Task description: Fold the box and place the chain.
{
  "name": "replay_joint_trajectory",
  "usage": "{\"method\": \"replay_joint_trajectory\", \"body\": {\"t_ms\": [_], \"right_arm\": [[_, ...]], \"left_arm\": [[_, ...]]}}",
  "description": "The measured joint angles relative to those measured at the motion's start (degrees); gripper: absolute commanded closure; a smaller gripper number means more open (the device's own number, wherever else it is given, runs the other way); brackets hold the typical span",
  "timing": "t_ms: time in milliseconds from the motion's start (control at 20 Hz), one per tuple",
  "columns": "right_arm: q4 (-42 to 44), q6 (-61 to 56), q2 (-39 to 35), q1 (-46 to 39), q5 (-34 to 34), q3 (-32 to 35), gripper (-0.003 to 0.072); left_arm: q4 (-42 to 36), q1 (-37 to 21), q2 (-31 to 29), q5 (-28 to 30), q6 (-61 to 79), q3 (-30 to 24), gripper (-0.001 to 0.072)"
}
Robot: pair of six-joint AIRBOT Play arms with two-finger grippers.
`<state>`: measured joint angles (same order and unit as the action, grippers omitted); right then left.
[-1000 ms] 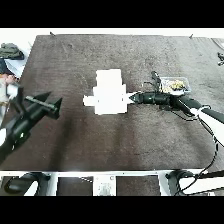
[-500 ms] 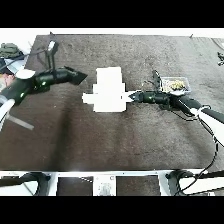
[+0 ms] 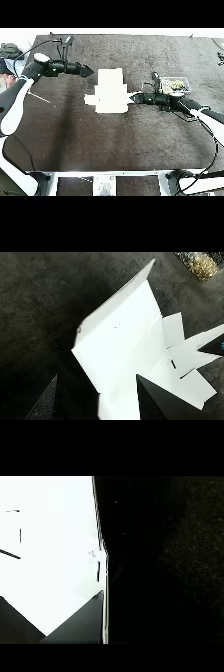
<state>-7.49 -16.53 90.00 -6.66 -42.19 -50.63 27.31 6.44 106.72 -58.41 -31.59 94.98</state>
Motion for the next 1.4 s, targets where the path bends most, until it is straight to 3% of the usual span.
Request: {"method": "replay_joint_trajectory", "body": {"t_ms": [500, 900, 1250, 1350, 1400], "right_arm": [[1.5, 3.2, 0.0, 0.7, 1.0, 0.4, 0.0702], [1.5, 3.5, 0.0, 0.7, 1.1, 0.4, 0.0702], [1.4, 3.5, 0.0, 0.7, 1.1, 0.5, 0.0701], [1.3, 3.5, 0.0, 0.7, 1.1, 0.5, 0.0702], [1.3, 3.5, 0.0, 0.7, 1.1, 0.5, 0.0701]], "left_arm": [[2.0, 1.8, 10.4, -8.1, -3.5, 10.7, 0.0158], [2.2, 2.7, 15.3, -14.5, -6.0, 12.6, 0.016], [-0.4, 4.2, 17.3, -18.4, -4.8, 12.8, 0.0244], [-1.2, 4.3, 17.4, -18.8, -4.4, 12.8, 0.0303], [-1.4, 4.3, 17.5, -19.2, -4.3, 12.8, 0.038]]}}
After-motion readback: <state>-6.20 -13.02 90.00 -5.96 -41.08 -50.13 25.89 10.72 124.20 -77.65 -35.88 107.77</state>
